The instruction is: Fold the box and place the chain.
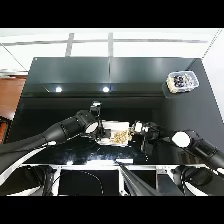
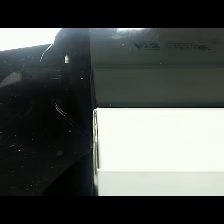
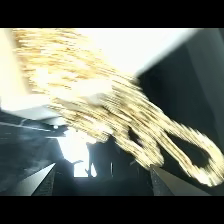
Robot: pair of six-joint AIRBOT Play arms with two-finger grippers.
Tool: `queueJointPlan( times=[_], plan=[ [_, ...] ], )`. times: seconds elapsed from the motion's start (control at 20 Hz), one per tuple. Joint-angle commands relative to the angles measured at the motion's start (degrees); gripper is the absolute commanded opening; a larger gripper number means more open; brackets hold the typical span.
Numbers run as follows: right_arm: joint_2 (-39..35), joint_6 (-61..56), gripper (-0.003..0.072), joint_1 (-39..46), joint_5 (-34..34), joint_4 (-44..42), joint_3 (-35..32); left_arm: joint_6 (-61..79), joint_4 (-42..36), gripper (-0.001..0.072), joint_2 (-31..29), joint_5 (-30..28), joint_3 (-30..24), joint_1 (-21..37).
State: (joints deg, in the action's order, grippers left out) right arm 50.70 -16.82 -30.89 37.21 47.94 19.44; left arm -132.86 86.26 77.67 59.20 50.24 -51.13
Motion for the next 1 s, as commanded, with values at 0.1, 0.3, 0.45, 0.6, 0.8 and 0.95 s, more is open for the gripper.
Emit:
queueJointPlan(
  times=[0.1,0.3,0.45,0.6,0.8,0.95],
  plan=[
    [6.8,23.3,0.0718,-0.2,0.4,-12.2,2.0,0.0,0.0,0.0035,0.0,0.0,0.0,0.0],
    [10.1,25.6,0.0717,-0.2,-2.4,-14.9,5.1,0.0,0.0,0.0035,0.0,0.0,0.0,0.0],
    [12.0,25.5,0.0717,-0.2,-1.4,-13.7,5.2,0.0,0.0,0.0035,0.0,0.0,0.0,0.0],
    [12.4,25.5,0.0717,-0.2,-1.0,-13.4,5.2,0.0,0.0,0.0035,0.0,0.0,0.0,0.0],
    [12.4,24.7,0.0716,-0.2,-2.4,-13.4,5.2,0.0,0.0,0.0035,0.0,0.0,0.0,0.0],
    [13.2,23.1,0.0716,-0.2,-3.5,-13.4,5.2,0.0,0.0,0.0035,0.0,0.0,0.0,0.0]
  ],
)
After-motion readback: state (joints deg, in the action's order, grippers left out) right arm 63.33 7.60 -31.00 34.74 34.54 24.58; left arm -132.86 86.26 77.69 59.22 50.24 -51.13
